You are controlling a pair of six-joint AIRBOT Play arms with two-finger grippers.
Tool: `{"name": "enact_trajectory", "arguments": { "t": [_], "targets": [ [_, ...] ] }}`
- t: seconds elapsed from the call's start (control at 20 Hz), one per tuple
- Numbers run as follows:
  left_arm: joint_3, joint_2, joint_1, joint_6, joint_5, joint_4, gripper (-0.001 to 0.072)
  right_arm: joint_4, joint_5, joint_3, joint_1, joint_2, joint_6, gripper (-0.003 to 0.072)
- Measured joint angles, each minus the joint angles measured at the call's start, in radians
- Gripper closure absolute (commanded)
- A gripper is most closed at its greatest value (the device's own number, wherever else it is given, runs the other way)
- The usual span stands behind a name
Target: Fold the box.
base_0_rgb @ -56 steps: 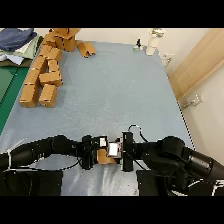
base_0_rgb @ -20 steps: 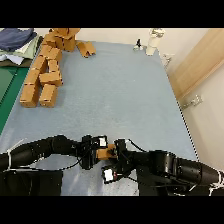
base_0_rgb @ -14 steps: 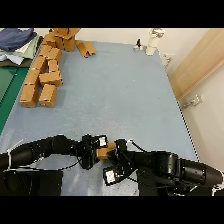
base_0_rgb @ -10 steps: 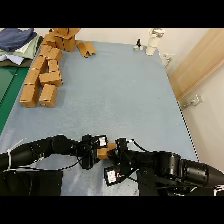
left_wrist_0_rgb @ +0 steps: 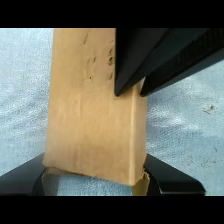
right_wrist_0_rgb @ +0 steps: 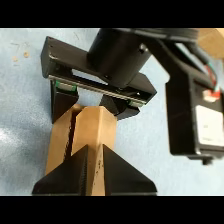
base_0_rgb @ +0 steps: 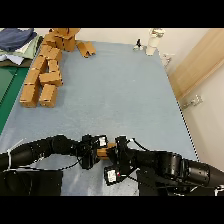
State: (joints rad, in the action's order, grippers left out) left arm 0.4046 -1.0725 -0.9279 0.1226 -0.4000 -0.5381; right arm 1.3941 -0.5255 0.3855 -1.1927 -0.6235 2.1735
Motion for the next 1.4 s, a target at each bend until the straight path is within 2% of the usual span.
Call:
{"name": "enact_trajectory", "arguments": {
  "t": [0.15, 1.1, 1.15, 1.25, 1.4],
  "targets": [
    [0.000, 0.000, 0.000, 0.000, 0.000, 0.000, 0.0250, -0.005, 0.000, 0.001, 0.000, -0.012, -0.008, 0.0586],
    [0.000, 0.000, 0.000, -0.003, -0.001, -0.001, 0.0250, 0.076, -0.044, 0.002, 0.000, -0.089, -0.038, 0.0581],
    [0.000, 0.000, 0.000, -0.003, -0.001, -0.001, 0.0250, 0.076, -0.048, 0.002, 0.000, -0.090, -0.038, 0.0565],
    [0.000, 0.000, 0.000, -0.003, -0.003, -0.001, 0.0250, 0.079, -0.057, 0.005, 0.001, -0.090, -0.038, 0.0457],
    [0.000, 0.000, 0.000, -0.002, -0.007, 0.000, 0.0250, 0.079, -0.068, 0.013, 0.002, -0.085, -0.038, 0.0457]
  ]
}}
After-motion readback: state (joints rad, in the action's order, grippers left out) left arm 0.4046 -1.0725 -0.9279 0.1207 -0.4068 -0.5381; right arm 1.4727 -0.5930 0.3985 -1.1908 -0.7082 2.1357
